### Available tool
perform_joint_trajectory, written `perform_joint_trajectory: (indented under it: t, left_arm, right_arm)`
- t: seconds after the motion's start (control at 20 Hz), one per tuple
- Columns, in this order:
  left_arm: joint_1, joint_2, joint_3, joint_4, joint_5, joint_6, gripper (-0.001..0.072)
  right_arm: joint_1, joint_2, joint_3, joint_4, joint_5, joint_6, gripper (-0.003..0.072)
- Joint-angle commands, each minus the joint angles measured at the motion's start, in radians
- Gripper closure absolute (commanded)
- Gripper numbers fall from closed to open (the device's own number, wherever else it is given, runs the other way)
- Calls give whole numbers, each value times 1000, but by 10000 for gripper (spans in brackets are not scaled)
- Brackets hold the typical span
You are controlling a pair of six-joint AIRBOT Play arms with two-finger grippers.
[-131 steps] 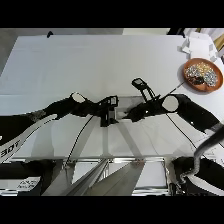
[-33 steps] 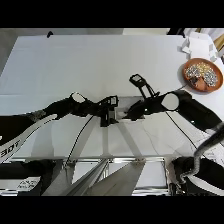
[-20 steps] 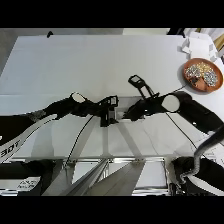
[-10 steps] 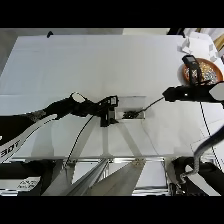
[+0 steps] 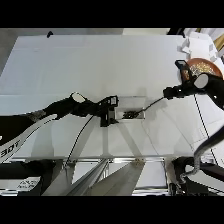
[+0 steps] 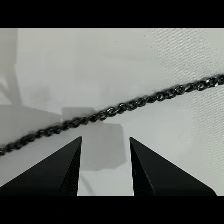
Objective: Fold the box and place the chain.
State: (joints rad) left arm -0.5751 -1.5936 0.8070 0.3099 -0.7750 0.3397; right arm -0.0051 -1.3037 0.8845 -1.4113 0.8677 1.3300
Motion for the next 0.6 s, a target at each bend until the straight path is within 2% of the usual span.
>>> perform_joint_trajectory:
  t: [0.0,0.4,0.5,0.55]
  left_arm:
    - [0,0,0,0,0,0,624]
    - [0,0,0,0,0,0,624]
    - [0,0,0,0,0,0,624]
    - [0,0,0,0,0,0,624]
  right_arm:
    - [37,-107,42,-92,13,34,344]
    - [54,-148,42,-100,-53,69,348]
    - [54,-159,42,-100,-48,70,412]
    - [54,-169,42,-100,-43,89,415]
